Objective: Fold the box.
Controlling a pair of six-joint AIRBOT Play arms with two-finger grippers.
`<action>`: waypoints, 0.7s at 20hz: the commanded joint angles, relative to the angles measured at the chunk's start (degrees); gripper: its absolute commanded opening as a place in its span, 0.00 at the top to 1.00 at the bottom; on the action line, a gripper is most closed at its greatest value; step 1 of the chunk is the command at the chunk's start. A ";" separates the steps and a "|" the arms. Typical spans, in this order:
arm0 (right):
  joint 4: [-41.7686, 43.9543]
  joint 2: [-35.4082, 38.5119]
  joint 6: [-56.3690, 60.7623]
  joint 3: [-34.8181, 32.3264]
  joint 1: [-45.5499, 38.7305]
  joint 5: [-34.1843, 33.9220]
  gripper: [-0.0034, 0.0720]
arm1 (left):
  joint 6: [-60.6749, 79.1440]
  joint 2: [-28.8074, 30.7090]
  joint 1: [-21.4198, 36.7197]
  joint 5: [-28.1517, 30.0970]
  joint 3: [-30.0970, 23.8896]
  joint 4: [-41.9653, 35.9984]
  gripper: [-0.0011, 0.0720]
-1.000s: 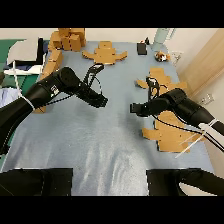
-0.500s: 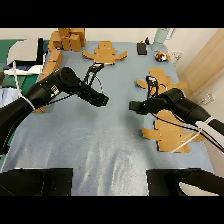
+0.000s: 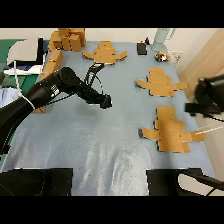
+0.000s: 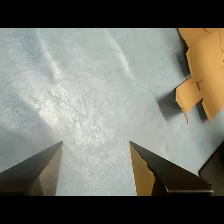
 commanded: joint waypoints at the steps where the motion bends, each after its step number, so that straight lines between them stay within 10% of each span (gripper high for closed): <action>1: 4.09 -0.17 -12.50 -1.46 -16.79 -4.42 0.42 | -0.28 -0.13 0.09 -1.53 0.04 -0.04 0.12; 6: 22.97 -4.09 -32.35 -2.25 -32.15 0.59 0.42 | -1.53 -0.63 0.15 -5.05 0.07 -3.82 0.12; 14: 37.73 -7.34 -46.51 -2.25 -33.20 -1.16 0.45 | -1.51 -0.63 0.13 -5.44 0.07 -10.01 0.12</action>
